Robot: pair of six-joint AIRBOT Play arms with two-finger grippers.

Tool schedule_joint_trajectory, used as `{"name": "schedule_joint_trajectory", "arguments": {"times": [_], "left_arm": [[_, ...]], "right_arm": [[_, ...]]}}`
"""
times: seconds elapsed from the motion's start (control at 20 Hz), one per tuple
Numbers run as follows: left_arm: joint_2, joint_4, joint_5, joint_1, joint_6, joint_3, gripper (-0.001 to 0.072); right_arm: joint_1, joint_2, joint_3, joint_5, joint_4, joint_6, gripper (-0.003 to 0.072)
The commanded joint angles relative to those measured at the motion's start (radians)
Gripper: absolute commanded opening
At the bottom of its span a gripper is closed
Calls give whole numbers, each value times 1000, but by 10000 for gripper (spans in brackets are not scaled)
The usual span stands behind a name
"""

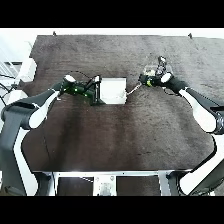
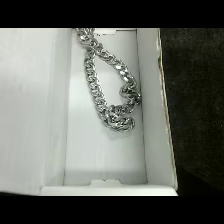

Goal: Fold the box and place the chain.

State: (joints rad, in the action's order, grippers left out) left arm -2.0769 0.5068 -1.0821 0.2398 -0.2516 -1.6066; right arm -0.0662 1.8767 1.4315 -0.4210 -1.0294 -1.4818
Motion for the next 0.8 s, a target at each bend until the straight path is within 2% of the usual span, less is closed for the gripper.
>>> {"name": "schedule_joint_trajectory", "arguments": {"times": [0.0,0.2,0.55,0.75], "left_arm": [[0,0,0,1,0,0,393],[0,0,0,0,0,0,393],[0,0,-2,1,0,0,393],[0,0,-3,1,0,0,393]], "right_arm": [[-10,-5,18,-23,0,0,12],[-67,-126,12,-114,-106,0,10],[-209,-455,12,-180,-305,-9,9],[-278,-547,12,-233,-431,-98,9]]}}
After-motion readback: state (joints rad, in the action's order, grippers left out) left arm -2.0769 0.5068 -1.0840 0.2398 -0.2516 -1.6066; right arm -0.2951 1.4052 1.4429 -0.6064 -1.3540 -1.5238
